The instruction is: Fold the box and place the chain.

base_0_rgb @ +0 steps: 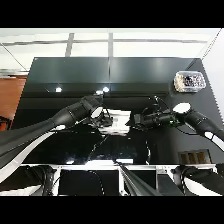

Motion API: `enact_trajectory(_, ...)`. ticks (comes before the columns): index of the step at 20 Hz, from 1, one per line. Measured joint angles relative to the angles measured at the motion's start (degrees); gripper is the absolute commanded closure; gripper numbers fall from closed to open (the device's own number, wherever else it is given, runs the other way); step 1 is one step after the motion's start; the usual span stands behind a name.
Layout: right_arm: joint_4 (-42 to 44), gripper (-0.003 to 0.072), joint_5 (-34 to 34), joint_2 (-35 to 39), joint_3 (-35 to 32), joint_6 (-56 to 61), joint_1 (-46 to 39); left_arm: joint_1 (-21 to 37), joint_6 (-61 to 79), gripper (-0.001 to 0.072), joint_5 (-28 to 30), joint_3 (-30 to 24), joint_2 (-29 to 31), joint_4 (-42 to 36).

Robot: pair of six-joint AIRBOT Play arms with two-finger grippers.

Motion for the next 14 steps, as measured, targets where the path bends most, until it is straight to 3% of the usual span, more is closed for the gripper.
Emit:
enact_trajectory(5,-13.55,0.0289,-4.90,0.00,5.25,15.08,7.30,0.00,0.02,0.0681,0.00,0.00,0.00,0.02)
enact_trajectory(7,-22.21,0.0350,-5.92,-0.02,8.09,23.85,10.91,0.00,0.04,0.0681,0.02,0.00,0.00,0.00)
enact_trajectory(11,-37.86,0.0368,-5.88,-0.52,12.79,39.50,16.83,0.00,0.04,0.0681,0.04,0.00,0.00,0.00)
enact_trajectory(14,-44.52,0.0369,-4.44,-1.84,15.30,46.99,19.56,0.00,0.07,0.0681,0.04,0.00,0.00,-0.04)
